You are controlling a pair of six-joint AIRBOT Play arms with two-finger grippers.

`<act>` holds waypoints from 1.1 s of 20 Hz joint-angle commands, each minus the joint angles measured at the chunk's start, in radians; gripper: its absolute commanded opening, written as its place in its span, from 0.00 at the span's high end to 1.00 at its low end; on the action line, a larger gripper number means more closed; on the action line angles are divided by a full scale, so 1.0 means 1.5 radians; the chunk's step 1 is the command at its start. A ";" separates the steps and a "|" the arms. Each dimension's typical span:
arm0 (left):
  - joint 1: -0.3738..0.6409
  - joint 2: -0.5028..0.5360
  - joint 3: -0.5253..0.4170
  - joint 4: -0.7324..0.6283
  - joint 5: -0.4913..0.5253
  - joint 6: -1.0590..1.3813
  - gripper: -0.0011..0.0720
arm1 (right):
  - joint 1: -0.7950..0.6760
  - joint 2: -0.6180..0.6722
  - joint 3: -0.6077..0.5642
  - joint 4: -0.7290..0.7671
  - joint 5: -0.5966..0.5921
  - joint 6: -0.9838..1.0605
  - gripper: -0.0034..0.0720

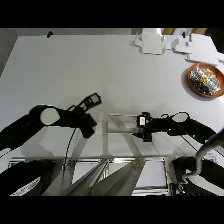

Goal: Fold the box and place the chain.

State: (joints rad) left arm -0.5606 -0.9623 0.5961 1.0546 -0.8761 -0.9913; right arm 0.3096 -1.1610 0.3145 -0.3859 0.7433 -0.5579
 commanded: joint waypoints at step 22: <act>-0.006 -0.153 -0.005 -0.157 0.008 -0.277 0.98 | 0.000 0.001 0.000 -0.001 0.001 0.000 0.41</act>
State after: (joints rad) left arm -0.5671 -1.2118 0.5781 0.8341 -0.8623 -1.4193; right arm 0.3096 -1.1610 0.3145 -0.3862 0.7433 -0.5583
